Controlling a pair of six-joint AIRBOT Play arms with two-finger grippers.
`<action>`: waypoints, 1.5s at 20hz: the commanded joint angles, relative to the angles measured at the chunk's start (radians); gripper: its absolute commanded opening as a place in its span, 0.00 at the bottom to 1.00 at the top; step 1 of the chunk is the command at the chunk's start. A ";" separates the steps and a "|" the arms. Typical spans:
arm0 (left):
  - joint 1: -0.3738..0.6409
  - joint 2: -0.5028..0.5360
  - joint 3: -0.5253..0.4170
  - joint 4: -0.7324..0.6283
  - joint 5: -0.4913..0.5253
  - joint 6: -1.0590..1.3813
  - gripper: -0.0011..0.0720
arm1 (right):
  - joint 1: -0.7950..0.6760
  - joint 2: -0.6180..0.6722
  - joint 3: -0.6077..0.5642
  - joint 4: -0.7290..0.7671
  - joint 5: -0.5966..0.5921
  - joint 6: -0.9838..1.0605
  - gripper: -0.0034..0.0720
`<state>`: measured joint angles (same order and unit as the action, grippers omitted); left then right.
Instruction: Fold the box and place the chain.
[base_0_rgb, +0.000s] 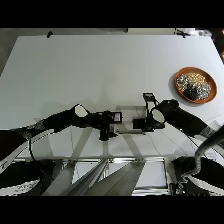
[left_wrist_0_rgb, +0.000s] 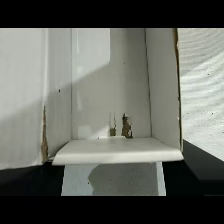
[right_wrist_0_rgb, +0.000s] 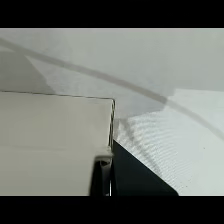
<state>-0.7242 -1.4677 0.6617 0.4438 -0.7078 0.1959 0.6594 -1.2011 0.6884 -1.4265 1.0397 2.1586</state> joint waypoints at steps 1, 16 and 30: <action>-0.001 0.000 0.000 -0.002 0.000 -0.002 0.22 | 0.002 -0.002 0.001 -0.019 0.025 0.005 0.05; -0.001 0.000 0.000 -0.002 0.000 -0.002 0.22 | 0.002 -0.037 -0.001 -0.044 -0.004 0.006 0.36; -0.001 0.000 0.000 -0.002 0.000 -0.002 0.22 | 0.037 -0.076 -0.001 -0.071 0.025 -0.021 0.26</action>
